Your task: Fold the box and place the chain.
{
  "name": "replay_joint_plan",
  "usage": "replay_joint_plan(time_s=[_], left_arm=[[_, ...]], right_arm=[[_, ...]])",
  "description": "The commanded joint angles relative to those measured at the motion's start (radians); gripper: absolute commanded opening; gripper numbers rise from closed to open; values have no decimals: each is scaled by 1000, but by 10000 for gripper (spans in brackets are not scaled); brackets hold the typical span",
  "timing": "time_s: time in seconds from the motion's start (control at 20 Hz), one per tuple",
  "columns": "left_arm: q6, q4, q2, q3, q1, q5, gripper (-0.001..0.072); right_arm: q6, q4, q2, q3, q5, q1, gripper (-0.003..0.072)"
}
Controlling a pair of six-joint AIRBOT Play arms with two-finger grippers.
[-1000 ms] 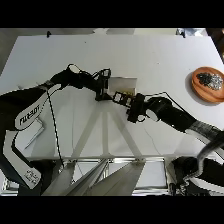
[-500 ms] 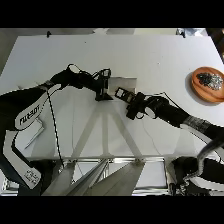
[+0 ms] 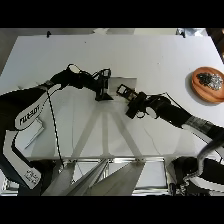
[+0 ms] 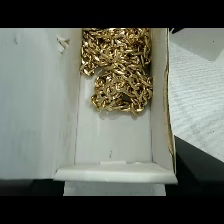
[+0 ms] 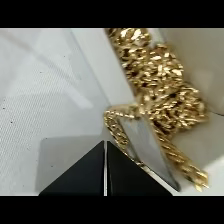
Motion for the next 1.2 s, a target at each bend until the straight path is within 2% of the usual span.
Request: replay_joint_plan(time_s=[0.0, 0.2, 0.25, 0.3, 0.35, 0.45, 0.6, 1.0, 1.1, 1.15], left_arm=[[0, 0, -1, 0, 0, 0, 218], [0, 0, -1, 0, 0, 0, 218], [0, 0, -1, 0, 0, 1, 218], [0, 0, -1, 0, 0, 0, 218], [0, 0, -1, 0, 0, 0, 218], [0, 0, -1, 0, 0, 0, 218], [0, 0, -1, 0, 0, 0, 218], [0, 0, -1, 0, 0, 0, 218], [0, 0, -1, 0, 0, 0, 218], [0, 0, -1, 0, 0, 0, 218]], right_arm=[[19, 2, 78, 1, 51, 1, 8], [96, 31, 169, 1, 139, 0, 11], [132, 31, 172, 1, 168, 0, 96], [166, 31, 167, 0, 194, -9, 258], [217, 31, 157, -1, 212, -24, 327], [318, 31, 135, -3, 210, -68, 329], [406, 31, 101, -3, 146, -110, 329], [412, 76, -12, -3, 30, -106, 325], [412, 76, -37, -3, 7, -106, 310], [412, 77, -48, -3, -5, -106, 280]])
